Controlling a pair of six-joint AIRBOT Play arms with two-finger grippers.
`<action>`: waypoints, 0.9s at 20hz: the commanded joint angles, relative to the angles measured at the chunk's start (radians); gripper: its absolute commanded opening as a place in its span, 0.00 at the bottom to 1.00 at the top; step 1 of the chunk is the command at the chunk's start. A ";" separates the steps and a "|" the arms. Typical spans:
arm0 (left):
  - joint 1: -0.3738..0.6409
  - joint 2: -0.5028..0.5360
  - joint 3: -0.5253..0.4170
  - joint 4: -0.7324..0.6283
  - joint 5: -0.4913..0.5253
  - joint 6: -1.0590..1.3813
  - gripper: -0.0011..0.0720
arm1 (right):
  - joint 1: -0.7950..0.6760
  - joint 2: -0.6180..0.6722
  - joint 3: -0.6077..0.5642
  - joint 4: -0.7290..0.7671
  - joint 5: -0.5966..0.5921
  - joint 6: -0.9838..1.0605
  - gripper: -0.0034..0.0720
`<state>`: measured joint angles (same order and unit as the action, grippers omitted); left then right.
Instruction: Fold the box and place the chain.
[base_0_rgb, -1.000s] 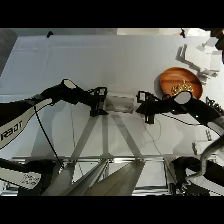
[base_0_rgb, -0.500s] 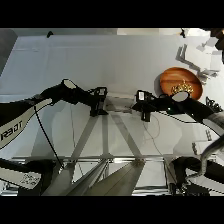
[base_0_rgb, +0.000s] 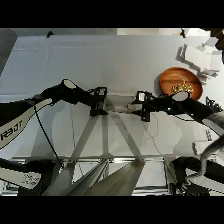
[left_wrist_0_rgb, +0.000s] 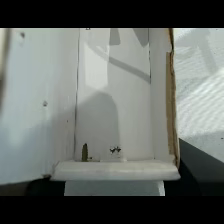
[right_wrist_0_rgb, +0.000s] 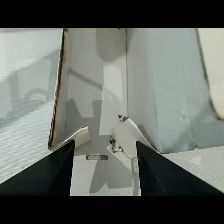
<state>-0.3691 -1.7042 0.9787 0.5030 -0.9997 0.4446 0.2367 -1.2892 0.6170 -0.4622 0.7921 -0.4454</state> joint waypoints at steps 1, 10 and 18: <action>0.000 0.000 0.001 0.000 0.000 0.000 0.61 | 0.001 0.000 0.000 0.004 0.010 0.010 0.59; 0.000 0.000 0.001 0.000 0.000 0.000 0.61 | 0.000 0.202 0.000 -0.167 -0.064 0.234 0.05; 0.000 0.000 0.001 0.000 0.000 0.000 0.61 | -0.188 0.365 0.000 -0.558 0.044 1.178 0.05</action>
<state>-0.3691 -1.7039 0.9787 0.5030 -0.9997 0.4446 0.1394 -0.9497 0.6170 -0.9157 0.7673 0.3489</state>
